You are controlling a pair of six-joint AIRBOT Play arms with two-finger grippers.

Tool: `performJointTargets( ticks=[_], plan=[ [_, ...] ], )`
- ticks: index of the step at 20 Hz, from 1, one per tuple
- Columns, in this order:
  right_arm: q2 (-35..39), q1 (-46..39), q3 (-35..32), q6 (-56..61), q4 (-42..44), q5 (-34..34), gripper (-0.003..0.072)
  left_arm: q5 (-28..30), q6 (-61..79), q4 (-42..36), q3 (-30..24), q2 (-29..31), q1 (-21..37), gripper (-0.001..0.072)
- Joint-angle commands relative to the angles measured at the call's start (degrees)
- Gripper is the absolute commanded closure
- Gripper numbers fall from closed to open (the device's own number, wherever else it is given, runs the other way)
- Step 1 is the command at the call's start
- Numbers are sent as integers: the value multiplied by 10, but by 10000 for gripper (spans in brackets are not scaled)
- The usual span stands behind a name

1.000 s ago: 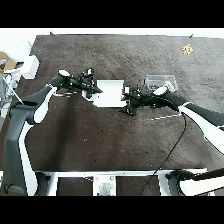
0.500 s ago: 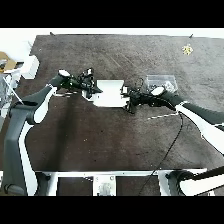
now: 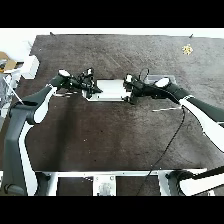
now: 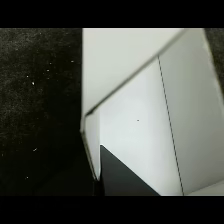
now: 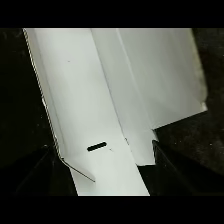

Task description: Fold the box and place the chain.

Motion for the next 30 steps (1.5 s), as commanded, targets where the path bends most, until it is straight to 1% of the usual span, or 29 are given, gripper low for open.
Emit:
performJointTargets(
  ticks=[1,6,10,16,24,28,30],
  plan=[
    [-3,-4,35,22,0,19,9,0,0,0,0,0,0,698],
    [-68,-25,90,31,-1,116,8,0,0,0,0,0,0,698],
    [-103,-38,129,16,-3,177,7,0,0,0,0,0,0,698],
    [-147,-37,181,14,8,233,8,0,0,0,0,0,0,698],
    [-193,-37,189,3,11,239,11,0,0,0,0,0,0,698],
    [-212,-30,219,3,11,245,11,0,0,0,0,0,0,698],
    [-216,-23,224,3,9,245,11,0,0,0,0,0,0,698]
  ],
)
